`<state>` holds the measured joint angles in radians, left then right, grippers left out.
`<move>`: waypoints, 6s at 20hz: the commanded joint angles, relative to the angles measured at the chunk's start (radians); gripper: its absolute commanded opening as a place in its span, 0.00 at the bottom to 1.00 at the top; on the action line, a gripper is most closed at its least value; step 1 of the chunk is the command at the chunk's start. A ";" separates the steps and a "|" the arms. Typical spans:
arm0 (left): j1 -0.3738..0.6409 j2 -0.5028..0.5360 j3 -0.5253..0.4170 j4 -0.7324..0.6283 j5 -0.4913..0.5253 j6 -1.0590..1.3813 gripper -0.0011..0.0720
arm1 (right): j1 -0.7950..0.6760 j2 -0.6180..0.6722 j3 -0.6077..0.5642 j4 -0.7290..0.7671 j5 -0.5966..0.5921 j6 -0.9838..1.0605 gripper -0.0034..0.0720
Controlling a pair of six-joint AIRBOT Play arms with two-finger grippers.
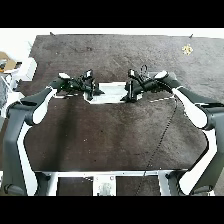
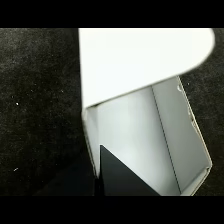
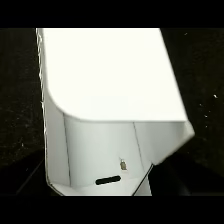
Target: Fold the box and place the chain.
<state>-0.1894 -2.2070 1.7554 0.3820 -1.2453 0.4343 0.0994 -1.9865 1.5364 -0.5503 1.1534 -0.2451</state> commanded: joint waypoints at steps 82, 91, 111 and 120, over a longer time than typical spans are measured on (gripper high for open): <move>0.000 -0.001 0.000 0.000 0.000 0.000 0.03 | 0.007 -0.102 0.054 -0.003 0.033 -0.095 0.83; 0.011 0.023 0.005 -0.028 -0.044 -0.044 0.38 | 0.007 -0.102 0.054 -0.003 0.033 -0.095 0.83; -0.003 0.158 0.036 0.005 -0.283 -0.482 0.02 | 0.007 -0.102 0.054 -0.003 0.033 -0.095 0.83; -0.030 0.158 0.034 0.041 -0.005 -0.561 0.03 | 0.006 -0.102 0.054 -0.003 0.033 -0.095 0.83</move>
<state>-0.2150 -2.0495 1.7905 0.4072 -1.3396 -0.0940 0.1066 -2.0876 1.5909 -0.5537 1.1858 -0.3405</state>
